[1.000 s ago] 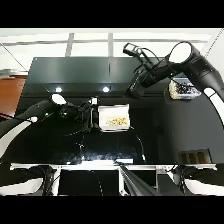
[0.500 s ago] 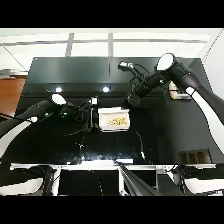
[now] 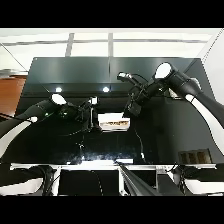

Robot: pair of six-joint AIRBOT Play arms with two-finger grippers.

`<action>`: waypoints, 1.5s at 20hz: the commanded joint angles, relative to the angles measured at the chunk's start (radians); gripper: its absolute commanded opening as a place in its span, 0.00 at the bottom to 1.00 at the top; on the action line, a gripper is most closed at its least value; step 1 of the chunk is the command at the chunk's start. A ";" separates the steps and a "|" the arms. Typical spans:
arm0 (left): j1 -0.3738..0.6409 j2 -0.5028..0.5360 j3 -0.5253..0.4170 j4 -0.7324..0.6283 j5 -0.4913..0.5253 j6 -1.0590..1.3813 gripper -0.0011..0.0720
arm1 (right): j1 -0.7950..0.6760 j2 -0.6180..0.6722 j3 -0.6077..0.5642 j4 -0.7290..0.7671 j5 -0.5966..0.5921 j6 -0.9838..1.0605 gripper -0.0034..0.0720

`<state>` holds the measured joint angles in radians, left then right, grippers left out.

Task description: Fold the box and place the chain.

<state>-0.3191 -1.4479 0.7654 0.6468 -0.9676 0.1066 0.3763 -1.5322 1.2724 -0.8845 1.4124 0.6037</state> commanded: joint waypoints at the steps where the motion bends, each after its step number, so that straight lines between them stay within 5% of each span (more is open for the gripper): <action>1: 0.000 -0.001 0.000 0.000 0.000 0.000 0.68 | 0.015 0.003 -0.004 -0.010 -0.011 -0.019 0.84; 8: 0.000 -0.001 0.000 0.001 0.000 -0.002 0.68 | 0.019 0.011 -0.004 -0.009 -0.029 -0.026 0.45; 12: 0.000 -0.002 0.000 0.001 0.000 -0.002 0.68 | 0.019 0.042 -0.004 -0.009 -0.029 -0.025 0.44; 13: 0.000 -0.002 0.000 0.001 0.000 -0.002 0.68 | 0.019 0.047 -0.004 -0.010 -0.028 -0.025 0.35; 29: 0.000 -0.002 0.000 0.001 -0.001 -0.003 0.68 | 0.124 0.047 -0.004 -0.175 -0.059 0.051 0.31; 30: 0.000 -0.002 0.000 0.001 -0.001 -0.003 0.68 | 0.124 0.047 -0.004 -0.175 -0.059 0.054 0.42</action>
